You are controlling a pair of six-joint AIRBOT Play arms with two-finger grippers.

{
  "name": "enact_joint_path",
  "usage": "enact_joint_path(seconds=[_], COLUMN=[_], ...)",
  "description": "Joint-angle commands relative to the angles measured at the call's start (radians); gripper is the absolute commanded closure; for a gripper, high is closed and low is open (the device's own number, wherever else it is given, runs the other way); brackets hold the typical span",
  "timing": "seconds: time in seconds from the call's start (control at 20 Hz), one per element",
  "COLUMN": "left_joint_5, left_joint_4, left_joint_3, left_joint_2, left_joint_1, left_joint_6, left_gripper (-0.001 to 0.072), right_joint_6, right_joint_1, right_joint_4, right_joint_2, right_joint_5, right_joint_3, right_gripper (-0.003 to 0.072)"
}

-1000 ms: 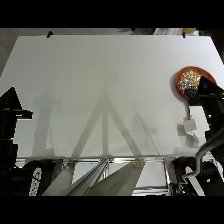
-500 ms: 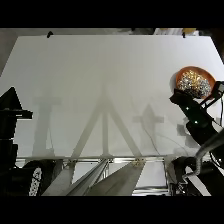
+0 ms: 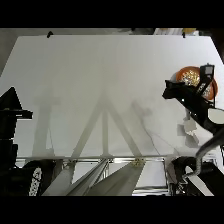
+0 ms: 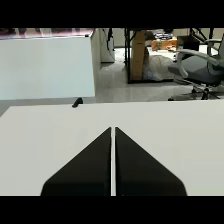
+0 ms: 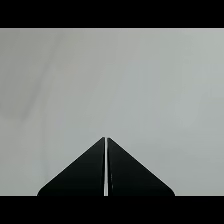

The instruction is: Fold the box and place the chain.

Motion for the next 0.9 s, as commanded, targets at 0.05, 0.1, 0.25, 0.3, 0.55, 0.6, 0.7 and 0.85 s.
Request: enact_joint_path(seconds=[0.05, 0.1, 0.25, 0.3, 0.55, 0.6, 0.7, 0.85], left_joint_5=[0.0, 0.0, 0.0, 0.0, 0.0, 0.0, 0.0, 0.0], left_joint_4=[0.0, 0.0, 0.0, 0.0, 0.0, 0.0, 0.0, 0.0], left_joint_3=[0.001, 0.001, 0.001, 0.001, 0.001, 0.001, 0.001, 0.001], left_joint_2=[0.0, 0.0, 0.0, 0.0, 0.0, 0.0, 0.0, 0.0], left_joint_1=[0.001, 0.001, 0.001, 0.001, 0.001, 0.001, 0.001, 0.001], left_joint_6=[0.0, 0.0, 0.0, 0.0, 0.0, 0.0, 0.0, 0.0], left_gripper=[0.0681, 0.0681, 0.0681, 0.0681, 0.0681, 0.0681, 0.0681, 0.0681], right_joint_6=[0.683, 0.674, 0.636, 0.636, 0.743, 0.745, 0.745, 0.745], right_joint_1=[-0.129, -0.176, -0.3, -0.339, -0.533, -0.57, -0.65, -0.765], right_joint_4=[-0.97, -1.043, -1.109, -1.13, -1.349, -1.348, -1.353, -1.356], right_joint_2=[-0.156, -0.177, -0.165, -0.164, -0.166, -0.166, -0.167, -0.191], right_joint_5=[0.589, 0.694, 0.764, 0.795, 0.928, 0.937, 0.935, 0.911], right_joint_3=[0.314, 0.365, 0.402, 0.402, 0.402, 0.402, 0.402, 0.402], right_gripper=[0.0674, 0.0674, 0.0671, 0.0671, 0.0547, 0.0295, 0.0172, 0.0171])
